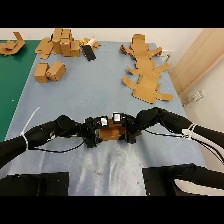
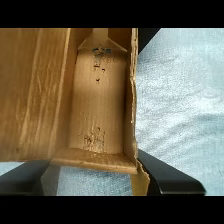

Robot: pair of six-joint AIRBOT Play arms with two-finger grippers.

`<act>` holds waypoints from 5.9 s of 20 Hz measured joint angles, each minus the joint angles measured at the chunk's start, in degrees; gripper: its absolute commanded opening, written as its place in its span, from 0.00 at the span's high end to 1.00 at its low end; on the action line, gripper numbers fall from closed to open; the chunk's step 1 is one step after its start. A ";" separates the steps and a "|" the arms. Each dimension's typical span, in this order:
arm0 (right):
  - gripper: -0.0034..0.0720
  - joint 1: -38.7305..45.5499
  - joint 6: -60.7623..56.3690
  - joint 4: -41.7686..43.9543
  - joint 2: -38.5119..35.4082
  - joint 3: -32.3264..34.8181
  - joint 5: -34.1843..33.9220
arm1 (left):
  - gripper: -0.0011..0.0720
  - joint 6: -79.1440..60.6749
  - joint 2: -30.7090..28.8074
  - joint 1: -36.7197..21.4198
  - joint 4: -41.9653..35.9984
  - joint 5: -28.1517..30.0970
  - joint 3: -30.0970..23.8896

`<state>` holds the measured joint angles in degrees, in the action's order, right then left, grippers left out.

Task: Fold the box.

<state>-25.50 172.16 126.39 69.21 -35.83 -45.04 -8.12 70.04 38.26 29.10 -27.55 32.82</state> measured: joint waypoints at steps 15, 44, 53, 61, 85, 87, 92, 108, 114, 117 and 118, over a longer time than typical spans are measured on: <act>0.26 0.02 -0.02 0.02 0.00 0.00 -0.39 | 0.28 0.04 0.00 0.00 0.02 -0.02 0.00; 0.01 0.50 -58.29 -28.06 -13.03 -3.48 -17.97 | 0.28 0.00 0.00 -0.04 0.00 0.02 0.00; 0.01 0.33 -74.18 -11.72 -13.11 -3.48 -21.59 | 0.28 -1.57 0.02 0.00 0.07 1.46 0.24; 0.01 -0.33 -79.62 -7.61 -13.11 -3.48 -24.57 | 0.28 1.73 -1.55 -0.07 2.08 -5.03 0.28; 0.02 -0.33 -75.47 -9.77 -19.23 3.52 -19.98 | 0.28 16.72 -9.66 -0.11 14.03 -4.63 -5.01; 0.02 -0.33 -75.65 -9.68 -19.37 3.61 -19.30 | 0.28 16.74 -9.88 -0.11 14.36 -5.11 -4.87; 0.02 -0.33 -75.67 -9.60 -19.47 3.65 -18.08 | 0.28 17.11 -10.03 -0.11 14.80 -6.91 -4.72; 0.95 -0.81 -75.17 -1.81 -19.45 3.67 -14.23 | 0.28 17.18 -8.92 0.00 15.85 -10.93 -4.72; 0.95 -6.71 -71.67 3.43 -19.43 3.67 -4.72 | 0.28 16.90 -8.85 0.00 15.89 -11.43 -4.70; 0.95 -10.05 -71.01 4.52 -18.73 3.67 3.61 | 0.28 16.70 -8.87 0.00 15.91 -11.56 -4.70; 0.95 -10.88 -70.82 4.76 -18.25 3.67 6.10 | 0.28 16.65 -8.85 0.00 15.91 -11.58 -4.70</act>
<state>-36.38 101.34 131.15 50.96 -32.16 -38.94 8.54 61.19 38.26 45.01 -39.13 28.12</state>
